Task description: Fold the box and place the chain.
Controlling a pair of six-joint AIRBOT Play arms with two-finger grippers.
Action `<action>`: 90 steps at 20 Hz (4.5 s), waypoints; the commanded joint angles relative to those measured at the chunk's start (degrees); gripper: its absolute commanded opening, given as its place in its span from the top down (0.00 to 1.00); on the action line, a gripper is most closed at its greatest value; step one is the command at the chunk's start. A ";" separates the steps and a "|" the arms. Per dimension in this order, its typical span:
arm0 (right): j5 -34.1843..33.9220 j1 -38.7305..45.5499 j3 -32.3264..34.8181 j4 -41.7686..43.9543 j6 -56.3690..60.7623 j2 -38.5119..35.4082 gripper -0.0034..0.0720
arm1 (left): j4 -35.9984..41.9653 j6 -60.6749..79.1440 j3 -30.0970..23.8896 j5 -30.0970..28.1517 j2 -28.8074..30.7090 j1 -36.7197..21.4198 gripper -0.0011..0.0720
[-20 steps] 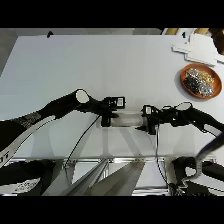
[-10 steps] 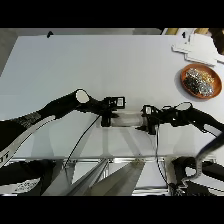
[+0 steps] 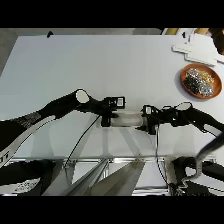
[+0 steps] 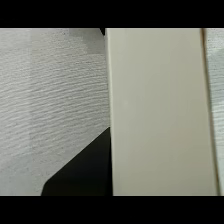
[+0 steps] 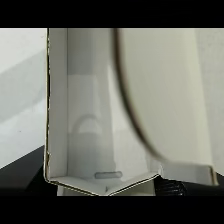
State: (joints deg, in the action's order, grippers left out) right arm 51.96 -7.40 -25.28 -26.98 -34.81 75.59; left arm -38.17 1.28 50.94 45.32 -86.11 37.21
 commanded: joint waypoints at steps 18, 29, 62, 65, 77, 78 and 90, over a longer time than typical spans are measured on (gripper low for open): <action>0.07 -0.04 0.00 0.02 0.02 0.02 0.50 | -21.03 -26.43 0.00 5.46 19.39 -4.00 0.56; 0.07 -0.02 0.00 0.02 0.02 0.02 0.50 | -6.21 -24.63 0.02 -17.09 17.03 13.94 0.98; 0.09 -0.04 0.00 0.02 0.02 0.02 0.50 | -21.31 -14.45 -8.92 7.13 13.66 -4.87 0.56; 0.07 -0.04 0.00 0.02 0.02 0.00 0.50 | -15.96 -1.22 -9.40 5.84 11.82 -5.16 0.56; 0.07 -0.04 0.00 0.02 0.02 0.00 0.50 | -3.37 13.11 -9.40 2.32 8.41 -4.24 0.56; 0.07 -0.04 0.00 0.02 0.02 0.00 0.50 | -2.73 13.27 -9.40 2.19 8.39 -3.74 0.56; 0.07 -0.04 0.00 0.02 0.02 0.00 0.50 | 1.90 13.94 -9.40 -1.46 7.91 -0.48 0.71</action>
State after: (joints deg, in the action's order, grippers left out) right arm 52.03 -7.42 -25.26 -26.98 -34.79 75.61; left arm -38.28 15.14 41.56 45.63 -78.15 36.23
